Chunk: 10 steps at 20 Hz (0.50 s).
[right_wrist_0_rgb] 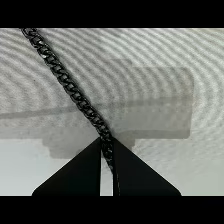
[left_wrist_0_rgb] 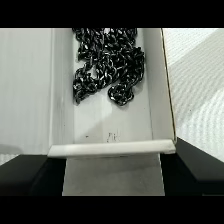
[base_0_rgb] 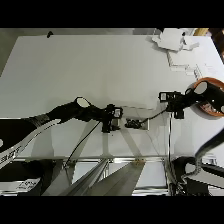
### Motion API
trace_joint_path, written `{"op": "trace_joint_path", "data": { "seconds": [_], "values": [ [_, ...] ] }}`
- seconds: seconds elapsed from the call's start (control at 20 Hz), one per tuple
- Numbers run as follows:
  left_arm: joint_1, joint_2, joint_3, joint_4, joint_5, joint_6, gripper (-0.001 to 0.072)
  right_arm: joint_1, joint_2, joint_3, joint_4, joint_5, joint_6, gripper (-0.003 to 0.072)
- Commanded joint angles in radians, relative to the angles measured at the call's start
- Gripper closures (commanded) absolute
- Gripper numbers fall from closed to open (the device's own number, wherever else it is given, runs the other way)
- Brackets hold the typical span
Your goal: Fold the box and place the chain.
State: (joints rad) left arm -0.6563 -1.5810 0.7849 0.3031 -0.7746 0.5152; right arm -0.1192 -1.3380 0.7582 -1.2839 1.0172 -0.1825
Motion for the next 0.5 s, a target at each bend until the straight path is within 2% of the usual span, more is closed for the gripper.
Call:
{"op": "trace_joint_path", "data": {
  "seconds": [0.0, 0.15, 0.3, 0.45],
  "values": [
    [0.0, 0.0, 0.0, 0.0, 0.0, 0.0, 0.0206, 0.002, 0.059, 0.001, 0.002, 0.07, 0.016, 0.0665],
    [0.0, 0.0, 0.0, 0.0, 0.0, 0.0, 0.0206, 0.002, 0.169, 0.001, 0.011, 0.134, 0.103, 0.0665],
    [0.0, 0.0, 0.0, 0.0, 0.0, 0.0, 0.0206, 0.008, 0.291, -0.002, 0.08, 0.274, 0.109, 0.0665],
    [0.0, 0.0, 0.0, 0.0, 0.0, 0.0, 0.0206, 0.055, 0.42, -0.029, 0.156, 0.3, 0.134, 0.0665]
  ]
}}
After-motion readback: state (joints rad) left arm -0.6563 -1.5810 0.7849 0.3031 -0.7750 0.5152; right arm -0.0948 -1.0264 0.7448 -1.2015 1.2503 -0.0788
